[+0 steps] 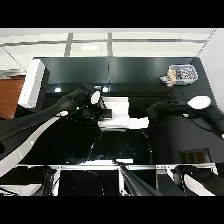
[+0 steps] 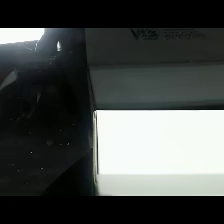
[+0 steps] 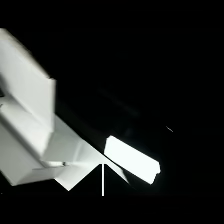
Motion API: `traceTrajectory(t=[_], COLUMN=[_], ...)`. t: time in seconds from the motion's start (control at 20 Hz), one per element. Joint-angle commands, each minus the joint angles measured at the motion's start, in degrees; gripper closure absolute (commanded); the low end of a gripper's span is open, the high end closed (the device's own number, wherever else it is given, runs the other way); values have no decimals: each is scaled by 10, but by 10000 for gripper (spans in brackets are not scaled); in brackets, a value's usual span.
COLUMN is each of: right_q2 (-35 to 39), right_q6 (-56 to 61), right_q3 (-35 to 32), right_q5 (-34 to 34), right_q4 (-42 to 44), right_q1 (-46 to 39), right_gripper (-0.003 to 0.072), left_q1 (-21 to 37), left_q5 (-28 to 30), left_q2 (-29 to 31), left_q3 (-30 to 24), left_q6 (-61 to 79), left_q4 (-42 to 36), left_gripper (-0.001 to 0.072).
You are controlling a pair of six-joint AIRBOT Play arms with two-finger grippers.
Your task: Fold the box and place the chain.
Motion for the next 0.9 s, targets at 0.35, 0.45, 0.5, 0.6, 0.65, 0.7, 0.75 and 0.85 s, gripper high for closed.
traceTrajectory(t=[0.35, 0.45, 0.5, 0.6, 0.65, 0.7, 0.75, 0.85], right_q2=[-135, -179, -193, -205, -204, -204, -204, -204], right_q6=[119, 77, 66, 51, 35, 32, 31, 31], right_q3=[-107, -99, -90, -68, -55, -42, -26, 9], right_q5=[102, 87, 81, 66, 70, 72, 79, 110], right_q4=[118, 179, 187, 183, 185, 183, 179, 154], right_q1=[-124, -58, -32, 9, 20, 24, 23, 23], right_gripper=[666, 666, 666, 665, 665, 665, 664, 426], left_q1=[0, 0, 0, 0, 0, 0, 0, 0], left_q5=[0, 0, 0, 0, -1, -1, -1, 0], left_q2=[0, 0, 0, 0, 0, 0, 0, 0], left_q3=[0, 0, 0, 0, 0, 0, 0, 0], left_q6=[0, 0, 0, 0, 0, 0, 0, 0], left_q4=[2, 2, 2, 2, 2, 2, 2, 2], left_gripper=[681, 681, 681, 681, 681, 681, 681, 681])
